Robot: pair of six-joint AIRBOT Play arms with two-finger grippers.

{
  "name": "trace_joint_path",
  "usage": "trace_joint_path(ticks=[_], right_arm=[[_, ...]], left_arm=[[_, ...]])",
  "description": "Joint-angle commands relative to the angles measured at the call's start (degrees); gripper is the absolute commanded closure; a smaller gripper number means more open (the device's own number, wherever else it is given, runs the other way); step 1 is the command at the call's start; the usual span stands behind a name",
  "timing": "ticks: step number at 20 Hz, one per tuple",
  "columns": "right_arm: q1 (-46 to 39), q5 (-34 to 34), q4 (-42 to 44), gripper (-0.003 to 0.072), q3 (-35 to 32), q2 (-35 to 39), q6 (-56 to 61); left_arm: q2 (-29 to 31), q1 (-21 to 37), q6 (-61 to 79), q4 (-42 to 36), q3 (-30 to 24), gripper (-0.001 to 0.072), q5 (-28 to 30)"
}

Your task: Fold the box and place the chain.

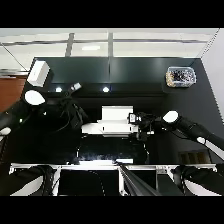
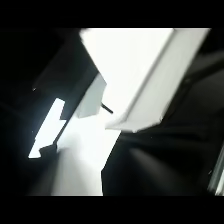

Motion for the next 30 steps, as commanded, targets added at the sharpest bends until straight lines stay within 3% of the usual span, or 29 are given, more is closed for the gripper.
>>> trace_joint_path(ticks=[1,6,13,14,16,17,23,30], right_arm=[[0.0,0.0,0.0,0.0495,0.0,0.0,0.0],[0.0,0.0,0.0,0.0495,0.0,0.0,0.0],[0.1,0.0,0.0,0.0495,0.0,0.0,0.0],[0.1,0.0,0.0,0.0495,0.0,0.0,0.0],[0.0,0.0,0.0,0.0495,0.0,0.0,0.0],[0.1,0.0,0.0,0.0495,0.0,0.0,0.0],[0.1,0.0,0.0,0.0495,0.0,0.0,0.0],[0.0,0.0,0.0,0.0495,0.0,0.0,0.0]], left_arm=[[2.8,-0.9,21.8,0.0,-5.2,0.0,2.9],[-1.4,-9.2,28.4,4.1,-5.2,0.0002,22.3],[-4.9,-15.4,28.4,0.5,-4.9,0.0021,20.6],[-4.9,-15.8,28.4,0.5,-4.9,0.0069,20.5],[-4.9,-16.0,28.4,0.2,-4.9,0.042,20.5],[-4.9,-16.0,28.4,0.2,-4.9,0.0489,20.2],[-6.0,-16.2,27.2,-9.6,-4.9,0.0492,19.1],[-6.4,-16.1,27.1,-10.0,-4.9,0.0492,18.6]])
